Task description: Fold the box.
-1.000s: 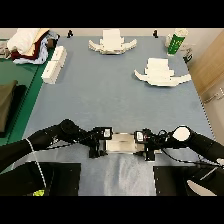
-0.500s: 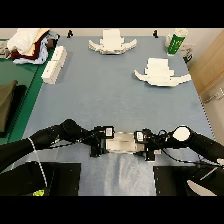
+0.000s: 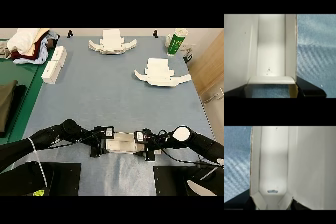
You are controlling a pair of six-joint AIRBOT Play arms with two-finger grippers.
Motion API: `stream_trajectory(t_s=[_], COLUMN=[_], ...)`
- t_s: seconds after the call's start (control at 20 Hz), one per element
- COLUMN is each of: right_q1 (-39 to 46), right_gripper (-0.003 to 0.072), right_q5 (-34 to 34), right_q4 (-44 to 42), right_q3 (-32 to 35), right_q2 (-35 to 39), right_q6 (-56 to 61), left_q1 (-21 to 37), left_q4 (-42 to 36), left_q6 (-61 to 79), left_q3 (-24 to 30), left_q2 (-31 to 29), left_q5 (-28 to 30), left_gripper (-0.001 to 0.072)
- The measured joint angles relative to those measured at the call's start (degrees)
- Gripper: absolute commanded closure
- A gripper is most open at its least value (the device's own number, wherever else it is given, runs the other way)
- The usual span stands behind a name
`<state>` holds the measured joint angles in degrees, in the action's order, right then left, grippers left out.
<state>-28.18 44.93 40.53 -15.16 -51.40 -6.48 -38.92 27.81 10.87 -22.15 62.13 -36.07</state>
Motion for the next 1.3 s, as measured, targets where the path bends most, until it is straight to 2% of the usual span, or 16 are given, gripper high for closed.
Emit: stream_trajectory(t_s=[0.2,0.45,1.2,1.25,1.3], right_q1=[0.0,-0.2,-0.1,-0.1,-0.1], right_gripper=[0.0188,0.0189,0.0188,0.0175,0.0075], right_q5=[-0.2,-3.4,-3.5,-3.5,-3.6], right_q4=[0.1,1.0,0.9,0.9,0.9], right_q3=[0.0,-0.1,-0.3,-0.3,-0.3], right_q2=[0.0,0.0,0.0,0.0,0.0], right_q6=[0.0,0.0,1.9,2.6,3.6], left_q1=[0.0,0.0,0.0,0.0,0.0], left_q4=[0.0,0.1,0.0,0.0,0.0], left_q6=[0.0,0.0,0.0,0.0,0.0], left_q3=[0.0,0.0,0.0,0.0,0.0], left_q2=[0.0,0.0,0.0,0.0,0.0], left_q5=[0.0,-0.1,-0.1,-0.1,-0.1], left_gripper=[0.0195,0.0196,0.0195,0.0195,0.0196])
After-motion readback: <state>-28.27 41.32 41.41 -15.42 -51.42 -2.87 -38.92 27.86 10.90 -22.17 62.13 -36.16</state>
